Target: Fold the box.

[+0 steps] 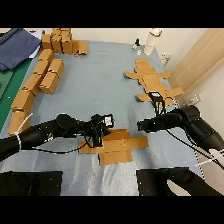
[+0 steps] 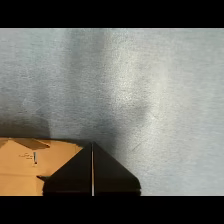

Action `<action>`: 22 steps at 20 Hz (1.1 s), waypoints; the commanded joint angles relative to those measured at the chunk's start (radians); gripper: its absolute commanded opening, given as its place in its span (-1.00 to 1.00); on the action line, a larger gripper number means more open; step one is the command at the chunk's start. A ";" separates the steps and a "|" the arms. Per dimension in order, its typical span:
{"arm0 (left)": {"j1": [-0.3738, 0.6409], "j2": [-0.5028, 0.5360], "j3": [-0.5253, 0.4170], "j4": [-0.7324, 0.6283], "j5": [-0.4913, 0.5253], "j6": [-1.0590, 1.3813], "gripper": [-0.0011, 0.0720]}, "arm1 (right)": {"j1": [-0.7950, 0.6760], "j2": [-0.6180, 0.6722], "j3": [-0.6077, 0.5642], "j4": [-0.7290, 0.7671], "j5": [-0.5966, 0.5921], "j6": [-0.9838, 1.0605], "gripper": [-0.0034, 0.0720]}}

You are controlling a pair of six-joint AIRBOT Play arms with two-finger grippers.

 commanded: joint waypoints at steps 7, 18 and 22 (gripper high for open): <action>0.001 0.008 0.001 -0.001 -0.030 0.000 -0.93 | 0.000 0.001 0.000 0.003 0.015 -0.002 -0.90; 0.000 -0.001 0.001 -0.001 -0.101 0.004 -0.93 | 0.000 0.001 0.000 0.003 0.021 -0.002 -0.90; 0.000 -0.016 0.001 -0.002 -0.103 0.004 -0.93 | 0.000 0.001 0.000 0.003 0.020 -0.002 -0.90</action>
